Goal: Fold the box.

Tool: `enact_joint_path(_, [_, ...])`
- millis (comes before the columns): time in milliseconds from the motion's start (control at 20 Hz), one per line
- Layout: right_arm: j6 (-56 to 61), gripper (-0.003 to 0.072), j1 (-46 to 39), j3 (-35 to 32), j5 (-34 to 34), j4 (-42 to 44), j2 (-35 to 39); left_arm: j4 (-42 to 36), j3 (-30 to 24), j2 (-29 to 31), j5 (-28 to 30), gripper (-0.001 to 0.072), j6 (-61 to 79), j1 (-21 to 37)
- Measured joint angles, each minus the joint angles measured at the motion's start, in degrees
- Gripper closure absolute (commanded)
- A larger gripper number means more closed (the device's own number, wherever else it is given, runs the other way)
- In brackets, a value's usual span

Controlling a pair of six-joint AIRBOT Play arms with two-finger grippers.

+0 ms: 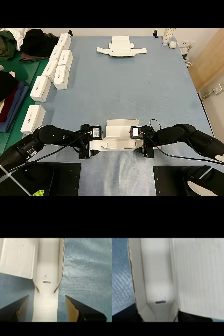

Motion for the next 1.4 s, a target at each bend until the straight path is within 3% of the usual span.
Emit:
enact_joint_path(50, [0.0,0.0179,0.0,0.0,0.0,0.0,0.0,-1.5,-0.1,-1.4,0.8,0.0254,1.2,-0.5])
enact_joint_path(100, [0.0,0.0179,0.0,0.0,0.0,0.0,0.0,-2.6,-0.2,-2.5,1.6,0.0305,2.6,-1.0])
enact_joint_path(200, [0.0,0.0179,0.0,0.0,0.0,0.0,0.0,-5.0,-0.3,-4.7,3.0,0.0307,5.1,-2.1])
enact_joint_path(300, [0.0,0.0179,0.0,0.0,0.0,0.0,0.0,-6.6,-0.3,-6.5,4.4,0.0586,6.9,-2.9])
enact_joint_path(350, [0.0,0.0179,0.0,0.0,0.0,0.0,0.0,-7.3,-0.2,-7.3,5.2,0.0601,7.4,-3.3])
enact_joint_path(950, [0.0,0.0179,0.0,0.0,0.0,0.0,0.0,-13.0,3.3,-14.3,8.8,0.06,11.7,-5.1])
enact_joint_path(1000, [0.0,0.0179,0.0,0.0,0.0,-0.1,0.0,-13.8,3.4,-14.6,8.7,0.0574,12.5,-5.2])
enact_joint_path(1100, [0.0,0.0179,0.0,0.0,0.0,-0.1,0.0,-14.9,3.6,-15.0,8.2,0.0244,13.6,-5.4])
enact_joint_path(1400, [-0.1,0.0179,0.0,0.0,0.0,-0.1,0.0,-15.8,3.7,-15.3,7.0,0.0217,14.8,-5.4])
